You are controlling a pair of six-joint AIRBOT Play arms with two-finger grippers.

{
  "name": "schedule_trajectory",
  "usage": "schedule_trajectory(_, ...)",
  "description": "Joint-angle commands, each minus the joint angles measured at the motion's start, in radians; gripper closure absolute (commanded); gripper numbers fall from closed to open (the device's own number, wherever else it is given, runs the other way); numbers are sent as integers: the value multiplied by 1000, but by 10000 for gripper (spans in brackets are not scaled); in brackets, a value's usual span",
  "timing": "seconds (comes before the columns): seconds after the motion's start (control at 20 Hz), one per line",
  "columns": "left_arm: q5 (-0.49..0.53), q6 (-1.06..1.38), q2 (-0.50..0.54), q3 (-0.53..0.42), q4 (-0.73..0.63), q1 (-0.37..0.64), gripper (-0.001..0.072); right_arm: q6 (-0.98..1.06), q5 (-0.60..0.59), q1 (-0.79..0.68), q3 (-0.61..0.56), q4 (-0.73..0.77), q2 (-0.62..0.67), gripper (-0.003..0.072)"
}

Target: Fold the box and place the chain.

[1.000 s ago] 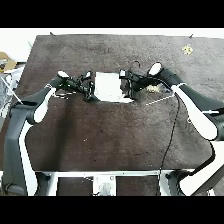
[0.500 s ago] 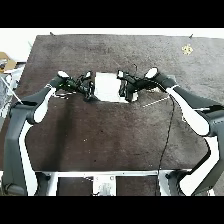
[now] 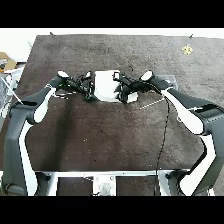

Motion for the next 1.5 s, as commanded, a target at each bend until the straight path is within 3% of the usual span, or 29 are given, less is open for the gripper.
schedule_trajectory(0.0, -1, 0, 0, 1, 0, 0, 294, -1, -20, 0, 0, -20, -4, 126)
schedule_trajectory(0.05, -1, 0, 0, 1, 0, 0, 294, 0, -20, 0, 0, -31, -3, 127)
schedule_trajectory(0.1, -1, 0, 0, 1, 0, 0, 294, 2, -16, -2, 0, -43, -3, 177)
schedule_trajectory(0.15, -1, 0, 0, 1, 0, 0, 294, 29, -10, -4, 0, -76, 4, 386)
schedule_trajectory(0.25, -1, 0, 0, 1, 0, 0, 294, 195, 8, -12, 0, -208, 42, 503)
schedule_trajectory(0.3, -1, 0, 0, 1, 0, 0, 294, 285, 26, -18, 0, -284, 71, 675)
schedule_trajectory(0.4, -1, 0, 0, 1, 0, 0, 294, 488, 71, -36, 0, -392, 144, 683)
schedule_trajectory(0.65, -1, 0, 0, 1, 0, 0, 294, 1012, 205, -131, 0, -408, 328, 683)
schedule_trajectory(0.85, -1, 0, 0, 1, 0, 0, 294, 1183, 287, -238, -52, -400, 315, 683)
schedule_trajectory(1.0, -1, 0, 0, 1, 0, 0, 294, 1178, 187, -309, -191, -271, 298, 683)
schedule_trajectory(1.15, -1, 0, 0, 1, 0, 0, 294, 1021, 102, -332, -292, -35, 256, 683)
schedule_trajectory(1.45, -1, 0, 0, 1, 0, 0, 294, 813, 87, -253, -300, 213, 114, 683)
